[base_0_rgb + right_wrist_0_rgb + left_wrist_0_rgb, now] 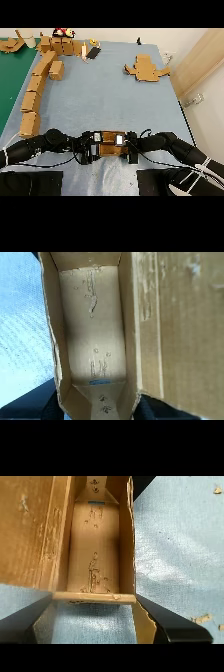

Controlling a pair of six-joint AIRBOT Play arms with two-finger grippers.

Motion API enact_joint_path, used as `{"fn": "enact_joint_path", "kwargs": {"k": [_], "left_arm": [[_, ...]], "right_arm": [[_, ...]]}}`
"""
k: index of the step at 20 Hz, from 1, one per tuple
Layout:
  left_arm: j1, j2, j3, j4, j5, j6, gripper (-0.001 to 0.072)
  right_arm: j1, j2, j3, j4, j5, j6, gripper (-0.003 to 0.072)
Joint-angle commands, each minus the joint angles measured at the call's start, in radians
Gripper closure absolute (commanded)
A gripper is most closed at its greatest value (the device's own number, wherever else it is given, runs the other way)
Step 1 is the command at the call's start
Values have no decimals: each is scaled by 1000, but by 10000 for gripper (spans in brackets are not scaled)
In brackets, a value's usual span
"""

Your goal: Fold the box.

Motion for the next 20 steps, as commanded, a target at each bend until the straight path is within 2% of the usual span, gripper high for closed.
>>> {"fn": "enact_joint_path", "kwargs": {"k": [1, 7, 12, 20], "left_arm": [[-2, -1, 1, 1, 1, -5, 8], [-2, -16, 5, 1, -14, -3, 8], [-22, -83, 66, 2, -28, -3, 8], [-27, -86, 65, 9, -43, -3, 11]], "right_arm": [[0, 1, 0, 0, 1, 1, 274], [0, 1, 0, 0, 1, 1, 274], [0, 1, 0, 0, 1, 1, 274], [0, 1, 0, 0, 1, 1, 274]]}}
